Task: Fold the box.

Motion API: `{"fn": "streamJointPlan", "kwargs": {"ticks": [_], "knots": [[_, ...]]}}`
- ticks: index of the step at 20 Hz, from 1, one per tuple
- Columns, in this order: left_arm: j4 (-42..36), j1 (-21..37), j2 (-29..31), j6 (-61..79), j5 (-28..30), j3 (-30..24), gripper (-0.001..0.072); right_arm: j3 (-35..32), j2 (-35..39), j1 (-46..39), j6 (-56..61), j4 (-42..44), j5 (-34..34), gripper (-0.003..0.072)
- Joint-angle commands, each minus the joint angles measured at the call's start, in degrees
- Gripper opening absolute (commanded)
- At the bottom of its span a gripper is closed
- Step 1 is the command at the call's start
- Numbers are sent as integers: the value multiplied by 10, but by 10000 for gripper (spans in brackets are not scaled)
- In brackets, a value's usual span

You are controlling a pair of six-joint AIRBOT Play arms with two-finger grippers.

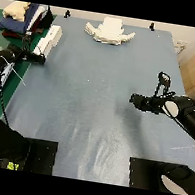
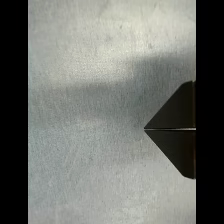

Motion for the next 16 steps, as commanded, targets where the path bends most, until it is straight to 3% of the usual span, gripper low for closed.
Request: {"fn": "streamJointPlan", "kwargs": {"ticks": [1,5,9,10,11,12,16], "knots": [[59,13,19,-50,-76,0,696,0,0,0,0,5,2,5],[223,53,87,-205,-181,1,696,0,0,0,0,13,29,5],[219,71,177,-214,-283,3,667,0,0,0,0,16,39,5],[205,67,198,-214,-312,3,391,0,-1,0,-1,16,35,5],[193,57,222,-213,-338,3,58,5,-4,0,-3,16,34,5],[186,45,242,-214,-350,3,17,16,-13,0,-23,16,34,5],[175,-67,289,-266,-420,3,16,134,-110,0,-96,16,70,5]]}}
